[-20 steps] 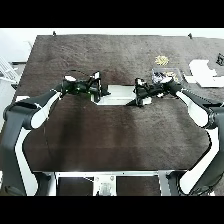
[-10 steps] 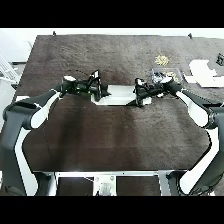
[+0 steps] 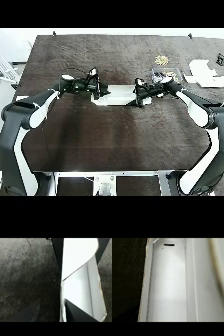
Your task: Fold the box and place the chain.
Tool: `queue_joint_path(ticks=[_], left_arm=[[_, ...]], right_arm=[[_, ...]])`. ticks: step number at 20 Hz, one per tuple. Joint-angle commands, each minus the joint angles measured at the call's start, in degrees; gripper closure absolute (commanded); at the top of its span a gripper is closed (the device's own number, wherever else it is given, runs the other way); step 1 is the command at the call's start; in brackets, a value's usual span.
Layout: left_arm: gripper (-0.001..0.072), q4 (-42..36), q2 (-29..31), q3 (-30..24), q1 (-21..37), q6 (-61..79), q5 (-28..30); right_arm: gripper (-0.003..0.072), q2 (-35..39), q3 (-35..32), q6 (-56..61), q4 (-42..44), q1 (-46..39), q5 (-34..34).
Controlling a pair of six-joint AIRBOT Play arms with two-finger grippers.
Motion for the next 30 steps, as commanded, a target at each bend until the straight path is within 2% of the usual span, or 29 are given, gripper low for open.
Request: queue_joint_path(ticks=[1,5,6,7,8,9,10,14,16,18,20,21,23,25,30], left_arm=[[0.0351,-4.59,0.04,0.04,2.36,0.0,-6.86],[0.0352,-8.2,0.04,0.07,5.49,0.02,-17.77],[0.0384,-9.11,0.04,0.35,6.36,0.0,-21.07],[0.0617,-9.46,0.04,1.11,7.08,0.04,-24.87],[0.0689,-9.86,0.04,2.43,7.61,0.17,-28.87],[0.0692,-10.69,0.15,3.98,7.63,-0.52,-32.04],[0.0693,-11.17,1.2,4.57,7.61,-1.9,-32.54],[0.0695,-5.9,12.5,3.93,7.37,-7.8,-25.77],[0.0695,-3.91,19.85,0.72,7.37,-8.17,-20.96],[0.0695,-3.72,27.15,-5.29,6.71,-8.04,-11.76],[0.0694,-3.69,33.42,-13.68,4.28,-4.37,-0.5],[0.0694,-3.69,35.21,-17.68,2.49,-2.16,3.37],[0.0694,-3.69,35.3,-23.15,-0.68,0.04,7.02],[0.0693,-3.67,33.16,-26.32,-3.28,0.09,8.87],[0.069,-3.63,25.79,-27.65,-6.84,1.99,10.93]], right_arm=[[0.0103,-0.04,0.0,0.07,0.07,0.02,-0.07],[0.0103,-0.04,0.0,0.07,0.07,0.02,-0.07],[0.0103,-0.04,0.0,0.07,0.07,0.02,-0.09],[0.0103,-0.04,0.0,0.07,0.07,0.02,-0.09],[0.0102,-0.04,0.0,0.07,0.07,0.02,-0.07],[0.0102,-0.04,0.0,0.07,0.07,0.02,-0.09],[0.0102,-0.04,0.0,0.07,0.07,0.02,-0.07],[0.0103,-0.04,0.0,0.07,0.07,0.02,-0.09],[0.0103,-0.04,0.0,0.07,0.07,0.02,-0.07],[0.0102,-0.04,0.0,0.07,0.07,0.02,-0.07],[0.0103,-0.04,0.0,0.07,0.07,0.02,-0.07],[0.0102,-0.04,0.0,0.07,0.07,0.02,-0.09],[0.0102,-0.04,0.0,0.07,0.07,0.02,-0.07],[0.0102,-0.04,0.0,0.07,0.07,0.02,-0.09],[0.0102,-0.04,0.0,0.07,0.07,0.02,-0.09]])
